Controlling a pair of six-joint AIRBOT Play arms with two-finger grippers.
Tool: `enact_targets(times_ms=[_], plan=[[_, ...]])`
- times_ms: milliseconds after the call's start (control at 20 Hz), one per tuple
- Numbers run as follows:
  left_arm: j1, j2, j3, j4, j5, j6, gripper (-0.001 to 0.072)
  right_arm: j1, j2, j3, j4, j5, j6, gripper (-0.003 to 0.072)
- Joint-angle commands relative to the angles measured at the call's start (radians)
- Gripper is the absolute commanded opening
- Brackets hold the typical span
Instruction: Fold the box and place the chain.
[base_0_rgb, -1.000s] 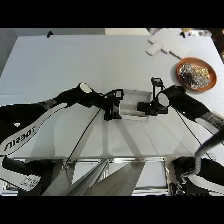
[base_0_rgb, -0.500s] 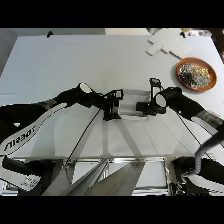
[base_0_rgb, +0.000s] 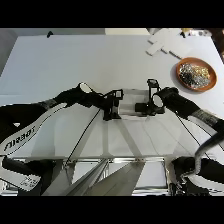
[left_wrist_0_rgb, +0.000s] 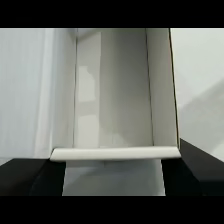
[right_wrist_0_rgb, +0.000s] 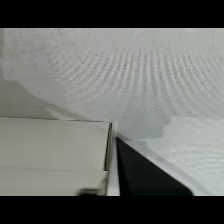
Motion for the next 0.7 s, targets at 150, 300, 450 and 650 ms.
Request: enact_targets(times_ms=[150, 300, 450, 650], plan=[[-0.001, -0.001, 0.0, -0.005, 0.005, -0.002, 0.0133, 0.001, 0.096, 0.0, -0.004, 0.016, -0.148, 0.044], [-0.001, -0.001, 0.0, -0.005, 0.005, -0.002, 0.0133, 0.001, 0.181, 0.0, -0.008, 0.081, -0.259, 0.0441], [-0.001, -0.001, 0.0, -0.005, 0.005, -0.002, 0.0133, -0.003, 0.275, 0.006, -0.01, 0.15, -0.355, 0.0455], [-0.001, -0.001, 0.0, -0.005, 0.005, -0.002, 0.0133, -0.093, 0.382, 0.11, 0.024, 0.179, -0.459, 0.0386]])
